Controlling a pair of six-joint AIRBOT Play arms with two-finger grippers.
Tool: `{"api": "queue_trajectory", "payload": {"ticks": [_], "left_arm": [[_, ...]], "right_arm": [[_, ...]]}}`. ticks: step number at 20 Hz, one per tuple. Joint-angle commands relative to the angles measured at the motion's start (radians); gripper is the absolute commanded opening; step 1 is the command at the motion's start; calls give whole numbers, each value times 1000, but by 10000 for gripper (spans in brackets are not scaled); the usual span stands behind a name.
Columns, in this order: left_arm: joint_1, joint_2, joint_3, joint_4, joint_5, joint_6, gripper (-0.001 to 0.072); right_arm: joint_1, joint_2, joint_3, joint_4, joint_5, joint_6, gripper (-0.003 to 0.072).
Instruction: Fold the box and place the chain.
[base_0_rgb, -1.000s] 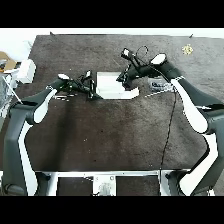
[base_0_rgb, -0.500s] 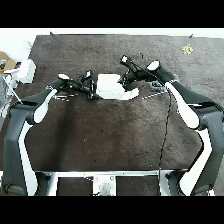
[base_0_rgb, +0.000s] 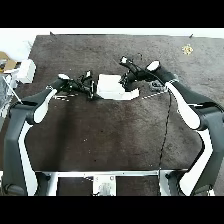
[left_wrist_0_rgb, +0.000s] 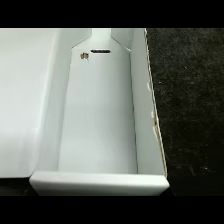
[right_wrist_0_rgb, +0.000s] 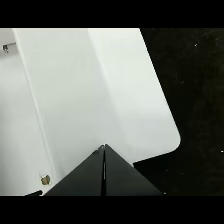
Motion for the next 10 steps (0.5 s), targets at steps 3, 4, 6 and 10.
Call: {"api": "queue_trajectory", "payload": {"ticks": [3, 4, 6, 10], "left_arm": [[0, 0, 1, 1, 1, -1, 226], [0, 0, 1, 1, 1, -1, 226], [0, 0, 1, 1, 1, -1, 225], [0, 0, 1, 1, 1, -1, 226]], "right_arm": [[-31, 151, 1, 1, 128, 11, 55], [-43, 170, 1, -11, 181, 11, 333], [-59, 186, 1, -80, 283, 12, 568], [-55, 158, -48, -181, 273, 2, 568]]}}
